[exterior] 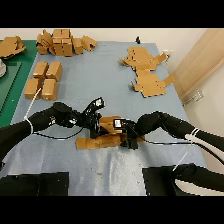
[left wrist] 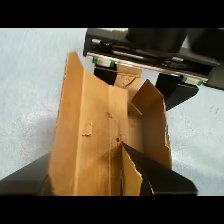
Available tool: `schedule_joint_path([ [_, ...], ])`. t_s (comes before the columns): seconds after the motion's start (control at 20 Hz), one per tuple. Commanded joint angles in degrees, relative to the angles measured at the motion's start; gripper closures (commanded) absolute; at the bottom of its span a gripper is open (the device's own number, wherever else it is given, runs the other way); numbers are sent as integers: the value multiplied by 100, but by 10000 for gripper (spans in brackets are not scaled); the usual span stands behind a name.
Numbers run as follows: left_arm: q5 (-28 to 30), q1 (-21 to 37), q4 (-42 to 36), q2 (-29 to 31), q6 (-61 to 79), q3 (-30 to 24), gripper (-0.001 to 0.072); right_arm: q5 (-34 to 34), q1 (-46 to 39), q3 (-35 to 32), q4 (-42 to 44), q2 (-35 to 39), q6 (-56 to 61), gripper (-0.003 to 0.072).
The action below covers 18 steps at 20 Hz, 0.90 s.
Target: Fold the box.
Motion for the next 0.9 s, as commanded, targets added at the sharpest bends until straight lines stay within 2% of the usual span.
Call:
schedule_joint_path([
  [0.0, 11, 20, -28, 20, -317, 9, 203, -2, 7, -2, 2, 0, 4, 121],
  [0.1, 11, 50, -20, 146, -319, 9, 200, -2, 7, -2, -11, 0, 4, 121],
  [0.15, 26, 85, 66, 264, -326, 7, 164, -2, 7, -2, -20, 0, 4, 121],
  [0.3, 291, 258, 214, 691, -728, 7, 164, -2, 7, -2, -20, 0, 4, 121],
  [0.5, 304, 437, 299, 909, -1021, 7, 164, -2, 7, -2, -22, 0, 4, 121],
  [0.6, 310, 442, 872, 1060, -1342, 7, 164, -2, 7, -4, -37, 0, 4, 121],
  [0.75, 251, 442, 2326, 1467, -2356, 7, 166, -4, 7, -2, -39, 0, 4, 121],
  [0.8, 114, 442, 2889, 1652, -2944, 7, 186, -4, 7, -2, -39, 0, 4, 120],
  [0.85, -142, 442, 3364, 1823, -3646, 7, 376, -4, 7, -2, -39, 0, 4, 120],
])
